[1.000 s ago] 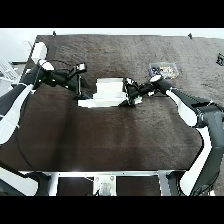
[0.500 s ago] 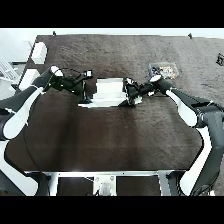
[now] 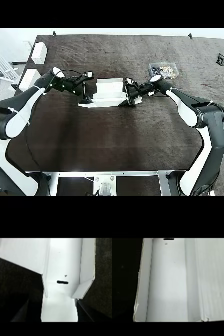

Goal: Fold the box and place the chain.

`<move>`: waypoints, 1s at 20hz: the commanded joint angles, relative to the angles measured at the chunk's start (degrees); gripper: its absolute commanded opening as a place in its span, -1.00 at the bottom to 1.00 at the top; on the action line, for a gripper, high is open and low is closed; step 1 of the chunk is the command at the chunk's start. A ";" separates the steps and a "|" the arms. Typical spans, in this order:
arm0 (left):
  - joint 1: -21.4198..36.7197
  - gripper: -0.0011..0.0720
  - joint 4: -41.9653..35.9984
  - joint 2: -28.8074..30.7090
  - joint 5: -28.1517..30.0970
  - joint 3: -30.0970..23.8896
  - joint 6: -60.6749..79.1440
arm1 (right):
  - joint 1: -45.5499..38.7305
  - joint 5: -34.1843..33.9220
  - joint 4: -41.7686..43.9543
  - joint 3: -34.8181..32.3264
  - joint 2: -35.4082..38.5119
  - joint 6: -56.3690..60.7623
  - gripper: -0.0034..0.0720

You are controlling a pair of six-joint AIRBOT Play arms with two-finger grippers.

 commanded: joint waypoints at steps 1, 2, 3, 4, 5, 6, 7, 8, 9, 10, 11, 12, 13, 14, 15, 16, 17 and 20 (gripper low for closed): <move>-0.02 0.79 -3.37 -0.50 -0.46 0.02 5.55 | -0.02 0.02 0.02 0.00 -0.02 0.00 0.58; -0.02 0.79 -3.85 -0.52 -0.59 0.02 7.28 | -0.02 0.02 0.02 0.00 -0.02 0.00 0.58; -0.02 0.79 -3.89 -0.52 -0.57 0.02 7.89 | -0.02 0.02 0.02 0.00 -0.02 0.00 0.58; -0.02 0.79 -3.82 -0.52 -0.57 0.02 8.26 | -0.02 0.02 0.02 0.00 -0.02 0.00 0.58; -0.02 0.79 -3.76 -0.52 -0.63 0.02 8.26 | -0.02 0.02 0.02 0.00 -0.02 0.00 0.58; 0.00 0.79 -3.34 -0.52 -0.76 0.02 8.26 | -0.02 0.02 0.02 0.00 -0.02 0.00 0.59; 0.00 0.79 -3.15 -0.52 -0.92 0.02 8.24 | -0.02 0.02 0.02 0.00 -0.02 0.00 0.58; -0.02 0.78 -3.15 -0.52 -1.36 0.02 8.26 | -0.02 0.02 0.02 0.00 -0.02 0.00 0.59; 0.00 0.79 -2.95 -0.52 -1.60 0.02 8.24 | -0.02 0.02 0.02 0.00 -0.02 0.00 0.58; 0.00 0.79 -1.79 -0.52 -1.64 0.02 8.22 | -0.02 0.02 0.02 0.00 -0.02 0.00 0.58; 0.07 0.79 0.11 -0.52 -1.49 0.02 7.98 | -0.02 0.02 0.02 0.00 -0.02 0.00 0.58; 0.07 0.79 1.53 -0.52 -1.33 0.02 7.43 | -0.02 0.02 0.02 0.00 -0.02 0.00 0.58; 0.07 0.79 1.88 -0.52 -1.44 0.02 7.23 | -0.02 0.02 0.02 0.00 -0.02 0.00 0.58; 0.04 0.79 1.51 -0.52 -1.79 0.02 7.30 | -0.02 0.02 0.02 0.00 -0.02 0.00 0.58; 0.04 0.79 1.01 -0.52 -1.81 0.02 7.37 | -0.02 0.02 0.02 0.00 -0.02 0.00 0.58; 0.04 0.79 -0.13 -0.52 -1.88 0.02 7.89 | -0.02 0.02 0.02 0.00 -0.02 0.00 0.58; 0.04 0.79 -1.05 -0.52 -1.92 0.02 8.33 | -0.02 0.02 0.02 0.00 -0.02 0.00 0.58; 0.04 0.79 -1.90 -0.52 -1.86 0.02 8.44 | -0.02 0.02 0.02 0.00 -0.02 0.00 0.58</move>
